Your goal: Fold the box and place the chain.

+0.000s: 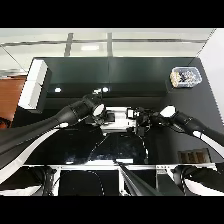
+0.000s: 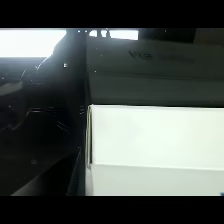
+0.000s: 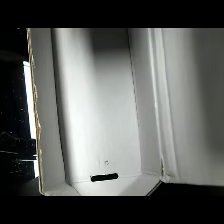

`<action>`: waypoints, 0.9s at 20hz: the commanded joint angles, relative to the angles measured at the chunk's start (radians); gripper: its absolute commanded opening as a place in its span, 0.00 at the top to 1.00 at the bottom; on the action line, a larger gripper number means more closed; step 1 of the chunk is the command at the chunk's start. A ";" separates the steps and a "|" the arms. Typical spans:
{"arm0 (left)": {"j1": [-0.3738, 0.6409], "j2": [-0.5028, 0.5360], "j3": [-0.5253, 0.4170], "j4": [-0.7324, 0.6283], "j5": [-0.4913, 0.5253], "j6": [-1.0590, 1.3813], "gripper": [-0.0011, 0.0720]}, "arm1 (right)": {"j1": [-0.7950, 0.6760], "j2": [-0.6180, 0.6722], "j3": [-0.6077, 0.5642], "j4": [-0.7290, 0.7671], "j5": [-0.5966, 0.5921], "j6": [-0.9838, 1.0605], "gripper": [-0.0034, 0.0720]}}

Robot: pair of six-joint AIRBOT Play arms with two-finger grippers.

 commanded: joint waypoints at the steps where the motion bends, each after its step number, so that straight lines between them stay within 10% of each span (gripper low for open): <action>1: 0.000 -0.010 0.001 -0.011 0.000 -0.004 0.60 | 0.001 0.000 0.000 -0.001 0.001 0.000 0.77; 4: 0.000 -0.013 0.001 -0.011 0.002 -0.003 0.95 | 0.001 0.000 0.000 -0.001 0.001 0.000 0.77; 12: 0.001 -0.013 0.002 -0.011 0.001 0.000 0.94 | 0.001 0.000 0.000 -0.001 0.001 0.000 0.77; 15: 0.001 -0.013 0.002 -0.007 -0.001 0.000 0.31 | 0.001 0.000 0.000 -0.001 0.001 0.000 0.77; 18: 0.002 -0.013 0.002 -0.002 -0.001 0.000 0.29 | 0.001 0.000 0.000 0.000 0.001 0.000 0.77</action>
